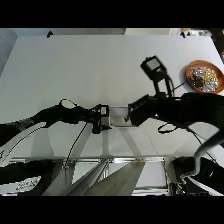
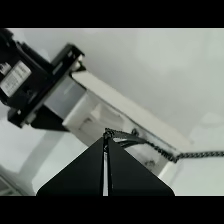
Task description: Fold the box and place the chain.
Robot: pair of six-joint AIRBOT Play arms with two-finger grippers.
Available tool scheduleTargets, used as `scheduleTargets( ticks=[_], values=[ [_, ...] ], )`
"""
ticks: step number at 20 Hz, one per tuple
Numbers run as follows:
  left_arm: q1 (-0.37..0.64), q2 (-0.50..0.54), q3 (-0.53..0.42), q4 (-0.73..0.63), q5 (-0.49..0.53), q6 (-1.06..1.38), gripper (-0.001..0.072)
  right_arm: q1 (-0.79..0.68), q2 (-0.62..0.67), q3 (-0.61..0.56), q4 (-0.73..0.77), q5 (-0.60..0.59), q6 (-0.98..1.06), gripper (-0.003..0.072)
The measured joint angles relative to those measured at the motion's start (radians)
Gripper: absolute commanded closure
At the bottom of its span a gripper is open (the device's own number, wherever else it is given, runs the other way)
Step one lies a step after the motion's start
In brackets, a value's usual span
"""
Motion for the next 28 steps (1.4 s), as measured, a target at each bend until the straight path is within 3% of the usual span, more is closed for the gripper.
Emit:
scheduleTargets(
  ticks=[9, 11, 12, 18, 20, 24, 28],
  values=[
    [0.000, 0.000, 0.000, 0.000, 0.000, 0.000, 0.0558, 0.001, -0.115, -0.148, 0.080, -0.074, -0.001, 0.0661],
    [0.000, 0.000, 0.000, 0.000, 0.000, 0.000, 0.0558, 0.001, -0.142, -0.156, 0.086, -0.071, -0.001, 0.0572],
    [0.000, 0.000, 0.000, 0.000, 0.000, 0.000, 0.0558, 0.001, -0.150, -0.158, 0.089, -0.068, -0.001, 0.0564],
    [0.000, 0.000, 0.000, 0.000, 0.000, 0.000, 0.0558, -0.002, -0.154, -0.143, 0.109, -0.055, -0.002, 0.0569],
    [0.000, 0.000, 0.000, 0.000, 0.000, 0.000, 0.0558, -0.018, -0.127, -0.104, 0.085, -0.017, -0.015, 0.0607],
    [0.000, 0.000, 0.000, 0.000, 0.000, 0.000, 0.0558, -0.135, -0.041, -0.046, -0.043, 0.095, -0.027, 0.0606],
    [0.000, 0.000, 0.000, 0.000, 0.000, 0.000, 0.0558, -0.341, -0.002, -0.031, -0.116, 0.144, -0.071, 0.0589]
  ],
)
